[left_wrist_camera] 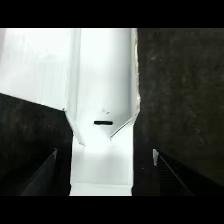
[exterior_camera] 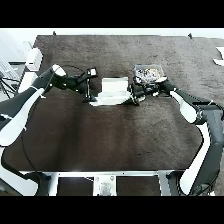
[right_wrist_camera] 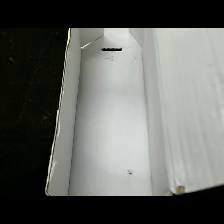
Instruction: Fold the box and place the chain.
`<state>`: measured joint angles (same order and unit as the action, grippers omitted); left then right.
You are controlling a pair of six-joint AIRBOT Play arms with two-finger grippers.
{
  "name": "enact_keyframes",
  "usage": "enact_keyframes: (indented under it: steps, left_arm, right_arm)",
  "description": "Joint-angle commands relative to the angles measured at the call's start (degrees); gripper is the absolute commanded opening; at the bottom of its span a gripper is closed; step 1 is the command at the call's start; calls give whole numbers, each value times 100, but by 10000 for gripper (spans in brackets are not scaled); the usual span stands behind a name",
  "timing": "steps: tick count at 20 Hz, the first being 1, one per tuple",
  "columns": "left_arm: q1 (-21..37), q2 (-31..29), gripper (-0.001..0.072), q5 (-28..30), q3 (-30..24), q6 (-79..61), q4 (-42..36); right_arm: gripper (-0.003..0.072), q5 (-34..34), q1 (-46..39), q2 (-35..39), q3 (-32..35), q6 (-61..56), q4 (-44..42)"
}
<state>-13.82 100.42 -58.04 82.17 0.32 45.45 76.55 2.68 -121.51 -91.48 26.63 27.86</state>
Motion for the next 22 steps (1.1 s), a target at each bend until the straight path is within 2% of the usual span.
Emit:
enact_keyframes:
  steps: [1,11,12,13,14,19,21,22]
  left_arm:
    - [-304,116,696,509,-42,111,264]
    - [-374,334,694,839,-42,111,223]
    - [-376,334,647,852,-42,114,225]
    - [-376,334,450,852,-42,109,227]
    - [-376,334,407,850,-42,66,225]
    - [-376,343,405,796,-42,66,214]
    - [-376,389,279,737,-42,66,212]
    - [-376,409,279,730,-42,66,212]
  right_arm:
    - [585,0,0,-2,0,-2,-2]
    - [585,0,0,-2,0,-2,-2]
    - [585,0,0,-2,0,-2,-2]
    - [585,2,0,-2,0,-2,-2]
    - [585,0,0,-2,0,-2,-2]
    - [585,2,0,-2,0,-2,-2]
    - [585,2,0,-2,0,-2,-2]
    - [585,0,0,-2,0,-2,-2]
